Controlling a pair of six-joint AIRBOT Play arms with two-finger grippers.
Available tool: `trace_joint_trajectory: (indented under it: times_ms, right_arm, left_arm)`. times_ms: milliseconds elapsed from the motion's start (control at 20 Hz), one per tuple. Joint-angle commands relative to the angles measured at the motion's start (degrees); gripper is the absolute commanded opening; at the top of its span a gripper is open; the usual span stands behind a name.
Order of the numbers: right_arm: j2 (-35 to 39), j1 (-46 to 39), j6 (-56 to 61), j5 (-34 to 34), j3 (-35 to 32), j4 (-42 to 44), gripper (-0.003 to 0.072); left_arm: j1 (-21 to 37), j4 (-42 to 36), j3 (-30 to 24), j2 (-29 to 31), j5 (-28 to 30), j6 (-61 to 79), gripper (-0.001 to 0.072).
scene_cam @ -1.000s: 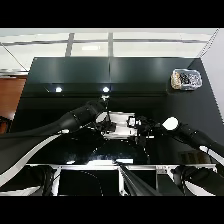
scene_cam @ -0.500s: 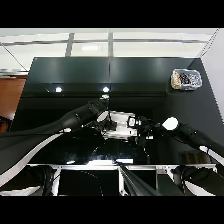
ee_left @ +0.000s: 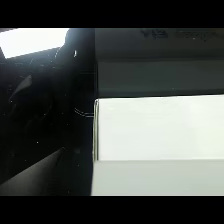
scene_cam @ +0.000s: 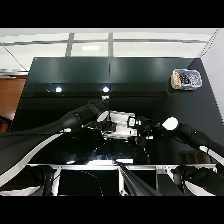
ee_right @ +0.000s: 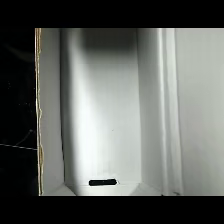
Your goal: Fold the box and place the chain.
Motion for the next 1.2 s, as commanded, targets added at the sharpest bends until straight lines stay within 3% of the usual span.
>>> trace_joint_trajectory:
  times_ms: [0,100,150,200,250,300,500,550,600,900,1150]
  right_arm:
    - [0.02,0.0,0.07,-0.04,0.04,0.04,0.0306]
    - [0.02,0.0,0.07,-0.04,0.04,0.04,0.0306]
    - [0.02,0.0,0.07,-0.04,0.04,0.04,0.0306]
    - [0.02,0.0,0.07,-0.04,0.04,0.04,0.0306]
    - [0.02,0.0,0.07,-0.07,0.04,0.04,0.0306]
    - [0.02,0.0,0.09,-0.04,0.04,0.04,0.0306]
    - [0.02,0.0,0.09,-0.07,0.04,0.04,0.0319]
    - [0.09,-0.02,0.81,0.11,0.04,0.02,0.0433]
    - [0.57,-0.02,1.73,0.2,0.04,-0.26,0.0619]
    - [10.36,-0.2,6.19,4.11,0.11,-13.84,0.0624]
    - [11.23,-0.17,6.14,5.77,0.11,-16.74,0.0624]
  left_arm:
    - [0.02,0.07,0.07,0.02,0.9,-0.09,0.0484]
    - [0.0,0.04,0.07,0.02,1.95,-0.11,0.0481]
    - [0.02,0.02,0.07,0.02,2.45,-0.13,0.0387]
    - [0.02,0.04,0.07,0.02,2.86,-0.09,0.0242]
    - [0.0,0.0,0.07,0.02,2.95,-0.09,0.021]
    - [0.02,0.02,0.07,0.02,2.95,-0.04,0.0033]
    - [0.02,0.07,0.07,0.04,2.93,0.04,0.0028]
    - [0.02,0.02,0.07,0.04,2.89,0.02,0.0028]
    - [0.02,-0.04,0.07,0.09,2.86,0.02,0.0028]
    - [0.0,-1.14,0.04,0.72,2.86,0.02,0.0029]
    - [0.0,-1.42,0.04,0.7,2.69,0.04,0.0029]
